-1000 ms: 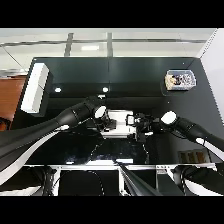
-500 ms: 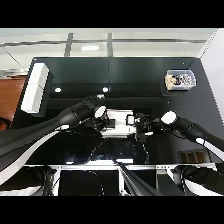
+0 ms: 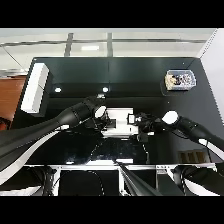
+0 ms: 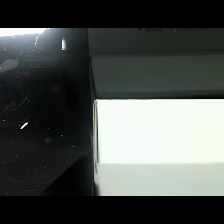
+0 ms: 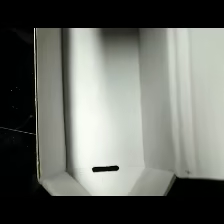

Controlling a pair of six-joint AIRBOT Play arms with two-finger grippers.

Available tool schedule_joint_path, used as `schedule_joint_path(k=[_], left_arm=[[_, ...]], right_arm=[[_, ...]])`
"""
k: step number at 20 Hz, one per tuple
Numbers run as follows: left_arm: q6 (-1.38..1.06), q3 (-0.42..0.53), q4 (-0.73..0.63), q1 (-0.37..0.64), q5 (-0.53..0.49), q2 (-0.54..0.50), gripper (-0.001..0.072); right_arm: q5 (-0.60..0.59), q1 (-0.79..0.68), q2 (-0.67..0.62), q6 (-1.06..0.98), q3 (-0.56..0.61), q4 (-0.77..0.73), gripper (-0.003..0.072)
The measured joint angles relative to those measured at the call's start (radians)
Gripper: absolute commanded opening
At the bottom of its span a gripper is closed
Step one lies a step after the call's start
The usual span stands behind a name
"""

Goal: Fold the box and place the chain.

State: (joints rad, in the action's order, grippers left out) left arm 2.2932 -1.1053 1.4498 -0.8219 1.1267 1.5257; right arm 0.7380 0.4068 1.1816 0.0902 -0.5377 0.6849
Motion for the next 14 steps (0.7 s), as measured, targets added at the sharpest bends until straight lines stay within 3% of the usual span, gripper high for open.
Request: schedule_joint_path(k=[3, 4, 5, 7, 14], left_arm=[[0.000, 0.000, 0.000, 0.000, 0.003, 0.000, 0.0021], [0.000, 0.000, 0.000, 0.000, 0.003, 0.000, 0.0021], [0.000, 0.000, 0.000, 0.000, 0.005, 0.000, 0.0021], [-0.001, 0.000, 0.000, 0.000, 0.006, 0.000, 0.0021], [0.000, 0.000, 0.000, 0.000, 0.010, 0.000, 0.0021]], right_arm=[[0.050, -0.020, -0.053, -0.051, -0.003, 0.080, 0.0705], [0.060, -0.023, -0.063, -0.063, -0.004, 0.093, 0.0640], [0.064, -0.024, -0.069, -0.066, -0.004, 0.102, 0.0452], [0.067, -0.024, -0.078, -0.066, -0.005, 0.099, 0.0255], [0.034, -0.011, -0.081, -0.035, -0.005, 0.010, 0.0235]])
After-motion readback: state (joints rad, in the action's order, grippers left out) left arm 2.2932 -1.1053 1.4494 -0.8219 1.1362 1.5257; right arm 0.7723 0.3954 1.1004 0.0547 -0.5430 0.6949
